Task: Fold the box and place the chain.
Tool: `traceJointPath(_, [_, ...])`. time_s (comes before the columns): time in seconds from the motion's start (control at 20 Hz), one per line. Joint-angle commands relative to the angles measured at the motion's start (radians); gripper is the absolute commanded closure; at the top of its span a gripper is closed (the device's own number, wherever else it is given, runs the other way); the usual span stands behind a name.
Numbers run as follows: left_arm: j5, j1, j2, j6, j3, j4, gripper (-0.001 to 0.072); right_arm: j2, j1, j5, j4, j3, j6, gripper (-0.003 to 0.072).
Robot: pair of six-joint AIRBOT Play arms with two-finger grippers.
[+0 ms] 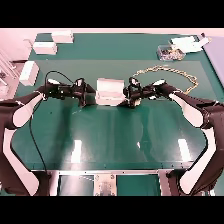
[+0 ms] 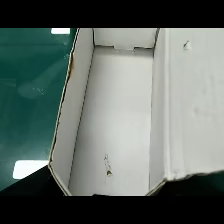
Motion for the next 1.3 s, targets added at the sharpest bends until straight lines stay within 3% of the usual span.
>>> traceJointPath(0.0, [-0.011, 0.000, 0.000, 0.018, 0.003, 0.015, -0.0004, 0.000, 0.000, -0.003, 0.002, 0.000, 0.001, 0.0107])
traceJointPath(1.25, [0.018, -0.011, 0.000, -0.062, 0.003, -0.015, -0.0011, 0.000, 0.000, -0.003, 0.002, 0.000, 0.001, 0.0107])
